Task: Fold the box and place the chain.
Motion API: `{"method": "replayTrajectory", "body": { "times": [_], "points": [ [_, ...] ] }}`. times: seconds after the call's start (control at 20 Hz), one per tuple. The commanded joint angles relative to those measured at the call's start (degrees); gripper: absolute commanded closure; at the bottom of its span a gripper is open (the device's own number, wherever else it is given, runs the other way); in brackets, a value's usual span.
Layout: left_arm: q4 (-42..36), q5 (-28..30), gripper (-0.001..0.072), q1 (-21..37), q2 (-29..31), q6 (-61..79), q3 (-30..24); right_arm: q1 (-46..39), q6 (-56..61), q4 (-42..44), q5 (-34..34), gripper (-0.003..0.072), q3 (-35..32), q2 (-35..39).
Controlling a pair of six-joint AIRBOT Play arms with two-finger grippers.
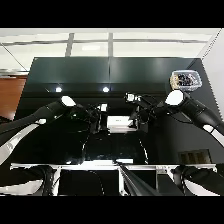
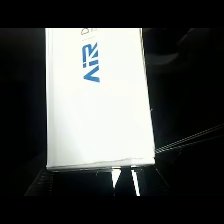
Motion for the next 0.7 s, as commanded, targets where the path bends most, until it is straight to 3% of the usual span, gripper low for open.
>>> {"method": "replayTrajectory", "body": {
  "times": [0.0, 0.4, 0.55, 0.65],
  "points": [
    [-0.02, 0.09, 0.0308, 0.0, -0.04, 0.0, 0.02, 0.02, 0.04, 0.0, 0.07, 0.0308, -0.02, 0.0],
    [0.02, 0.09, 0.0307, 0.0, -0.04, 0.0, 0.02, 0.02, 0.02, 0.55, -3.17, 0.0314, -2.21, 0.0],
    [0.02, 0.11, 0.0308, 0.0, -0.04, 0.0, 0.02, -1.53, 2.93, -0.83, 2.89, 0.0314, 1.25, 1.36],
    [0.02, 0.11, 0.0308, 0.0, -0.04, 0.0, 0.02, -4.5, 11.28, -0.7, 7.39, 0.0315, 3.58, 3.65]
  ]
}}
